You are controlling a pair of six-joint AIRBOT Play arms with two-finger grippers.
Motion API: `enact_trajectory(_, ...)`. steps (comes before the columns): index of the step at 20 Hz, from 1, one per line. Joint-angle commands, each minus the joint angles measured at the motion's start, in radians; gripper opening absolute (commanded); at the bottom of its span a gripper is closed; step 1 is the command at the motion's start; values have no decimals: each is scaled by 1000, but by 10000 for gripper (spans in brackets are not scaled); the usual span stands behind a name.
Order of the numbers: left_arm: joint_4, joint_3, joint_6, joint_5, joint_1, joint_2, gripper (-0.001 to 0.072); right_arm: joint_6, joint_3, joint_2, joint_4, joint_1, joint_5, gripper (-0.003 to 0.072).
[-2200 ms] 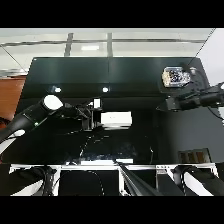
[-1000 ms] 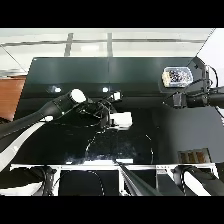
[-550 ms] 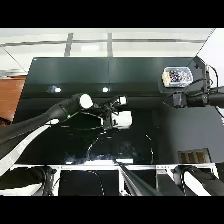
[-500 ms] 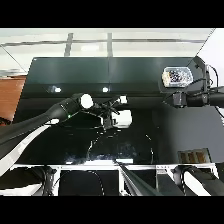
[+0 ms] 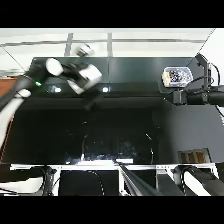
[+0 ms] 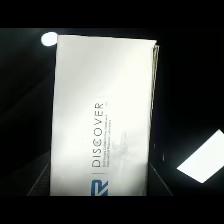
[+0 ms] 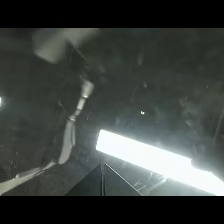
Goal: Fold the box and place the chain.
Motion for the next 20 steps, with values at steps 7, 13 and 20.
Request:
enact_trajectory(7, -131, 381, -112, -34, 550, -349, 248, 0, -1, 0, 13, -1, -49, 15)
enact_trajectory(13, -120, 615, -111, -169, 532, -567, 359, 1, -1, 0, 24, -1, -57, 15)
enact_trajectory(20, -135, 804, -252, -394, 509, -374, 661, 0, -1, 0, 25, 0, -54, 15)
